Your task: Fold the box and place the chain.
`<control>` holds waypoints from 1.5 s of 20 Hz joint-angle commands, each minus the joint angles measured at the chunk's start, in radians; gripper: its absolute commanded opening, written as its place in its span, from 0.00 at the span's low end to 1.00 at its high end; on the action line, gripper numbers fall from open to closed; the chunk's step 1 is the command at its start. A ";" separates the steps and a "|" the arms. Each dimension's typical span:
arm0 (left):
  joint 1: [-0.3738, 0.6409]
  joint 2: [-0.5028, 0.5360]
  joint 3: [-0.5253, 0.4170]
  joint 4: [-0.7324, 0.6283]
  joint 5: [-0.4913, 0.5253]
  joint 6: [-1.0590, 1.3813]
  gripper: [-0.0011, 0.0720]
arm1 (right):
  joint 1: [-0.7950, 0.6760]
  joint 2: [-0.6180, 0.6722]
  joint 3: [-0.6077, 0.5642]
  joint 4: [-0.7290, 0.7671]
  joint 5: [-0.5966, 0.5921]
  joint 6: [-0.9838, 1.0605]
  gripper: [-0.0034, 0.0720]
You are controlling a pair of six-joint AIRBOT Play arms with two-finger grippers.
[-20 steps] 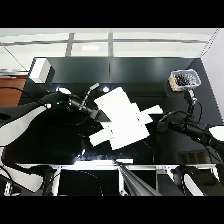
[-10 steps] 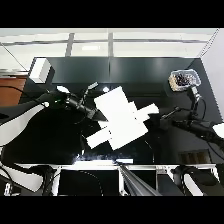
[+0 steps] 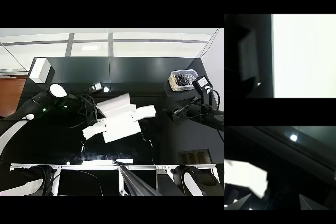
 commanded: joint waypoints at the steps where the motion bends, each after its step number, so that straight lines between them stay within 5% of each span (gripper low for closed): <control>1: -0.041 0.037 -0.027 0.088 0.030 0.165 0.05 | -0.002 0.000 0.007 0.036 0.032 -0.016 0.96; 7: -0.111 -0.031 -0.048 0.086 0.155 0.222 0.05 | 0.109 -0.019 -0.111 0.114 0.069 -0.439 0.96; 30: -0.121 -0.069 -0.049 0.112 0.130 0.217 0.05 | 0.536 -0.300 -0.174 0.076 -0.108 -0.627 0.96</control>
